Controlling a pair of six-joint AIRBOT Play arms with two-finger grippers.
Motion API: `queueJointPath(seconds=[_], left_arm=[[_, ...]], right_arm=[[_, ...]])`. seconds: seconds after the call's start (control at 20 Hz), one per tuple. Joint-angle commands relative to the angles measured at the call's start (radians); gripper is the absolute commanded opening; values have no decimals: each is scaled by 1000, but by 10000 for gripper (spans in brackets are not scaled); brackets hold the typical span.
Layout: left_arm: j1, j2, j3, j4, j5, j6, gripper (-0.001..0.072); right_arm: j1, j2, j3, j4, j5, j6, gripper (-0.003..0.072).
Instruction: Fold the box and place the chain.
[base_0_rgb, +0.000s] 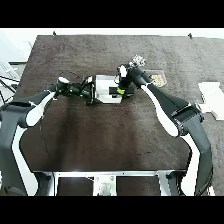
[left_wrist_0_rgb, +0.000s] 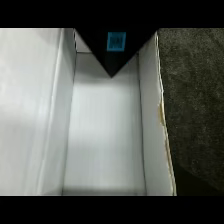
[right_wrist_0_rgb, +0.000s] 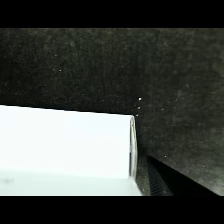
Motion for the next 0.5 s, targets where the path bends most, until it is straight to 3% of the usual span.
queueJointPath(seconds=[0.0,0.45], left_arm=[[0,0,0,0,0,0,357],[0,0,0,0,0,0,356]], right_arm=[[-7,5,26,-9,1,2,553],[-21,150,29,-26,0,-99,553]])
